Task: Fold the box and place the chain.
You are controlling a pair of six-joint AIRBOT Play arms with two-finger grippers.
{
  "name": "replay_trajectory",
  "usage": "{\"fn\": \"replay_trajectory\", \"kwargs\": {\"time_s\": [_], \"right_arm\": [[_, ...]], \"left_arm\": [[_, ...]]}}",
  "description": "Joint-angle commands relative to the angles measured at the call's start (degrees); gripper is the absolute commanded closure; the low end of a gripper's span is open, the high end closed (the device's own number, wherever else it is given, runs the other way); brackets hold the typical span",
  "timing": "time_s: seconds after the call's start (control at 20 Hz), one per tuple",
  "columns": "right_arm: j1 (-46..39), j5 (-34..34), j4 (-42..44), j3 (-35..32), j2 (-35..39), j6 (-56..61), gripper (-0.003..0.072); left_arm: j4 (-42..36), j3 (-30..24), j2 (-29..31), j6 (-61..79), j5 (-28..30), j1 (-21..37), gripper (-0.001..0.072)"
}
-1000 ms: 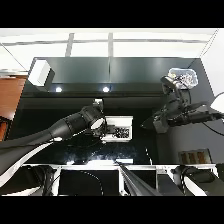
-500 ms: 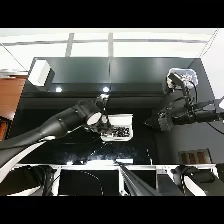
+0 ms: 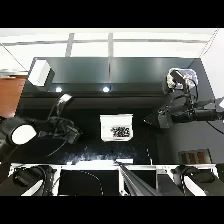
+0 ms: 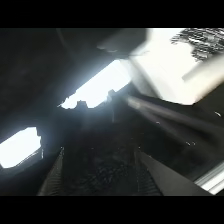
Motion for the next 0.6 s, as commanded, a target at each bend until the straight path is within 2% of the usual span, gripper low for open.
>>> {"fn": "replay_trajectory", "kwargs": {"time_s": [0.0,0.05,0.1,0.15,0.25,0.35,0.55], "right_arm": [[0.0,-1.8,0.4,0.0,0.0,0.0,0.0264],[0.0,-2.0,0.4,0.0,0.0,0.0,0.0263],[0.0,-2.2,0.3,0.0,0.0,0.0,0.0263],[0.0,-2.5,0.3,0.0,0.0,0.0,0.0263],[0.0,-3.1,0.3,0.0,0.0,0.0,0.0264],[0.0,-3.0,0.3,0.0,0.0,0.0,0.0263],[0.0,-3.5,0.3,0.0,0.0,0.0,0.0263]], "left_arm": [[-21.7,-15.1,5.4,19.2,8.2,13.6,0.0209],[-27.6,-16.2,4.0,29.6,7.1,15.0,0.0193],[-31.4,-16.3,2.1,41.9,6.0,15.2,0.0061],[-33.1,-16.2,0.5,53.1,6.1,14.6,-0.0002],[-30.8,-15.3,-2.1,74.0,6.8,12.7,-0.0002],[-30.5,-12.8,-6.9,78.3,6.6,12.2,-0.0002],[-32.0,-4.2,-18.0,89.9,-0.6,12.2,-0.0002]]}}
